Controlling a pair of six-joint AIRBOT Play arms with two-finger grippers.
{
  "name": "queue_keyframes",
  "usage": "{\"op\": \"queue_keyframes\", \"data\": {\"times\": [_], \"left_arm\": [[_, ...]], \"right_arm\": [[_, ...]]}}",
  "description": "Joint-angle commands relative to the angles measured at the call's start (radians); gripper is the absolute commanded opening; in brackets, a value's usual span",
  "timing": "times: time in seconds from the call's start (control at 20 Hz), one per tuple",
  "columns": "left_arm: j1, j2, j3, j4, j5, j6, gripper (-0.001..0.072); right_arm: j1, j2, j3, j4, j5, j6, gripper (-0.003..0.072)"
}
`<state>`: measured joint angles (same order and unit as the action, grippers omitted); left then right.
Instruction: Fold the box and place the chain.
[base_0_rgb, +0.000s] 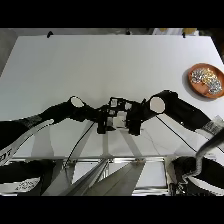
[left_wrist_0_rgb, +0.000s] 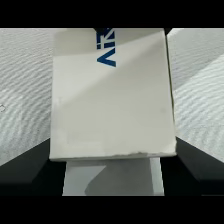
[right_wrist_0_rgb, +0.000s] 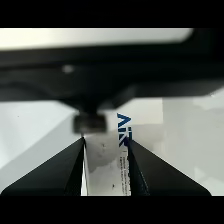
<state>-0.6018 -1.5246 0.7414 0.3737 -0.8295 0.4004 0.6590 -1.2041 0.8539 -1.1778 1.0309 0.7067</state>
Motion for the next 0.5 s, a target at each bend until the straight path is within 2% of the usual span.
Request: {"op": "queue_keyframes", "data": {"times": [0.0,0.05,0.1,0.25,0.35,0.4,0.45], "left_arm": [[0.000,0.001,0.000,0.000,0.003,0.000,0.0255],[0.000,0.001,0.000,0.000,0.003,0.000,0.0255],[0.000,0.001,0.000,0.000,0.003,0.000,0.0255],[0.000,0.001,0.000,0.000,0.003,0.000,0.0255],[0.000,0.001,0.000,0.000,0.003,0.000,0.0255],[0.000,0.001,0.000,0.000,0.003,0.000,0.0255],[0.000,0.001,0.000,0.000,0.003,0.000,0.0255]], "right_arm": [[0.000,0.047,-0.007,0.015,-0.014,-0.002,0.0308],[-0.001,0.074,-0.007,0.015,-0.024,-0.001,0.0346],[-0.001,0.098,-0.007,0.014,-0.034,-0.002,0.0347],[0.000,0.132,-0.007,0.014,-0.036,0.000,0.0310],[0.000,0.125,-0.017,0.017,-0.030,-0.001,0.0067],[0.000,0.120,-0.030,0.023,-0.030,-0.001,0.0034],[0.000,0.114,-0.049,0.035,-0.029,0.000,0.0034]]}}
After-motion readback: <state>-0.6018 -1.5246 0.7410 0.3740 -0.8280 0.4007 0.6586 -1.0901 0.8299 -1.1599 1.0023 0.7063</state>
